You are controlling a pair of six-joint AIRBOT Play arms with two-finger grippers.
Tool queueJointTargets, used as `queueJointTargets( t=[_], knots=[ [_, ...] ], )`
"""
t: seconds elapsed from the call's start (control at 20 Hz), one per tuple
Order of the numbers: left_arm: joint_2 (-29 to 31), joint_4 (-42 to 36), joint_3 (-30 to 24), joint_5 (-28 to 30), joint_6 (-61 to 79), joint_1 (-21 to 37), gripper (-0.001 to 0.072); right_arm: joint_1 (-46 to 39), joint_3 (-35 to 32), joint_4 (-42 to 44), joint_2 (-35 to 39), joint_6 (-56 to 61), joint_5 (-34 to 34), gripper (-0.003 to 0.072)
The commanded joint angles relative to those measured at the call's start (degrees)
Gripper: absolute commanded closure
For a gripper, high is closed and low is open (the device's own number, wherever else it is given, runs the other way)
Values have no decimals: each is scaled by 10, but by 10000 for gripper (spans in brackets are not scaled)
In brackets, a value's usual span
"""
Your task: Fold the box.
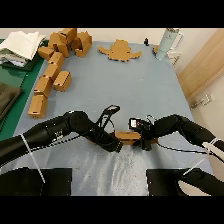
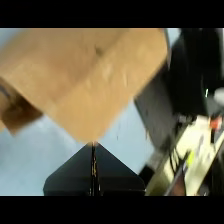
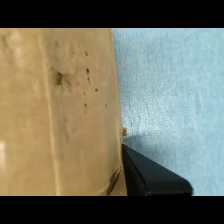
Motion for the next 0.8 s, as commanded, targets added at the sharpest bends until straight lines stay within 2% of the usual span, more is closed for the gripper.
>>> queueJointTargets(
  t=[0.0,0.15,0.25,0.45,0.75],
  knots=[
    [-30,-42,0,171,-23,-4,696,0,0,0,0,0,0,150],
    [-35,-44,0,275,-23,1,696,0,0,0,0,0,0,150],
    [-39,-43,0,297,-23,15,696,0,0,0,0,0,0,150],
    [-80,-40,0,230,-23,51,697,0,0,0,0,0,0,150],
    [-153,-38,24,143,-22,56,697,0,0,0,0,0,0,150]
  ],
)
